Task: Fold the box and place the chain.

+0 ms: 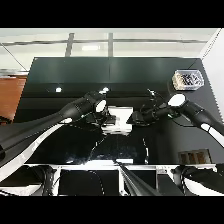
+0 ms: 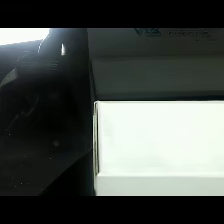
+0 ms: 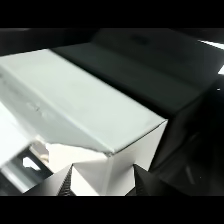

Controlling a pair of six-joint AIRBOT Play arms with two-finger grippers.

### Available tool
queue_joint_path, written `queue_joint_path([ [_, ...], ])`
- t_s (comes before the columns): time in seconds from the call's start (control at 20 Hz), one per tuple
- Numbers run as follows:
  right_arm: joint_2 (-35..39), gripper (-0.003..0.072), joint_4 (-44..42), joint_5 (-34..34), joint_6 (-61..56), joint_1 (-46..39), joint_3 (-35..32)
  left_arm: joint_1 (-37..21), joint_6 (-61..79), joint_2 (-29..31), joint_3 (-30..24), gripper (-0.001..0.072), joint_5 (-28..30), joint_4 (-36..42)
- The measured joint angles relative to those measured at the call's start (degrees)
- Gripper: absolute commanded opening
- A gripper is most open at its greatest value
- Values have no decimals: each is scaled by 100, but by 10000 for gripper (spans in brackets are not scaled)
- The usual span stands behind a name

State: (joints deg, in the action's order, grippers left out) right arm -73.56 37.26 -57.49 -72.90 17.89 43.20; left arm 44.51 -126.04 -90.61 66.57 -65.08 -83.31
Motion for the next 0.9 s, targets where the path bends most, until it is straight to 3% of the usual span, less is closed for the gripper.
queue_joint_path([
  [0.1, 0, 412, 518, 120, -584, 280, 170, -2, 0, -2, 0, 28, 0, 0],
  [0.2, -2, 335, 1198, 173, -1296, 590, 361, -2, 2, -2, 0, 29, 7, 7],
  [0.6, -343, 334, 3775, -210, -3882, 1709, 1196, -2, 0, 0, 0, 28, 11, 11],
  [0.9, -717, 333, 4581, -542, -5117, 2127, 1493, -2, 2, 0, 0, 28, 9, 11],
])
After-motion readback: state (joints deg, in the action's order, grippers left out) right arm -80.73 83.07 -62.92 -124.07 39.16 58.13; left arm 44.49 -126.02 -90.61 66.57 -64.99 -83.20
